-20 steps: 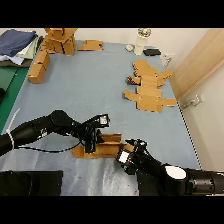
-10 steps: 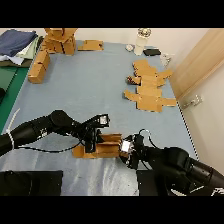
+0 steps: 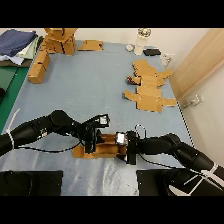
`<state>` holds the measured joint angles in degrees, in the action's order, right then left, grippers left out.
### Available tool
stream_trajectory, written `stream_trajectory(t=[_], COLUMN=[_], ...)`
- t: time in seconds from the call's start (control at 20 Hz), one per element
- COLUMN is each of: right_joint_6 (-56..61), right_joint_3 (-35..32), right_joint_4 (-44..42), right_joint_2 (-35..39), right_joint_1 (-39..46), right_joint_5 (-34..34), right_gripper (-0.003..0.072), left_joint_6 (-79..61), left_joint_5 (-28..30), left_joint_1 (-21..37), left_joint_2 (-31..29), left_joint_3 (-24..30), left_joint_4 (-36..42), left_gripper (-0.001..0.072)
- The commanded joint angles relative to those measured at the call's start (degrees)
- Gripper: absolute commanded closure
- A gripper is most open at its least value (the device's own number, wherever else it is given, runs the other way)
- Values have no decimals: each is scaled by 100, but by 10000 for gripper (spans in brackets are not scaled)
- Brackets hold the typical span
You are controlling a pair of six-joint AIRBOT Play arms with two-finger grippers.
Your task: Fold the box.
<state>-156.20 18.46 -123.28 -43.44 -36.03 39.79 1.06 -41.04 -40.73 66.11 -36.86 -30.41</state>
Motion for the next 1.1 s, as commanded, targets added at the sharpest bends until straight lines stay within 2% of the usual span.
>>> stream_trajectory(t=[0.0,0.35,0.7,1.05], right_joint_6=[-221,-286,-1178,-1241], right_joint_3=[63,61,61,63], right_joint_4=[-297,-101,-330,-682], right_joint_2=[-210,-162,-199,-651], right_joint_1=[68,68,68,107], right_joint_5=[173,317,269,138], right_gripper=[-34,-34,-34,-34], left_joint_6=[0,0,0,0], left_joint_5=[4,7,7,7], left_joint_1=[0,0,0,0], left_joint_2=[-2,-2,-2,-2], left_joint_3=[2,2,2,2], left_joint_4=[0,0,0,0], left_gripper=[696,696,695,696])
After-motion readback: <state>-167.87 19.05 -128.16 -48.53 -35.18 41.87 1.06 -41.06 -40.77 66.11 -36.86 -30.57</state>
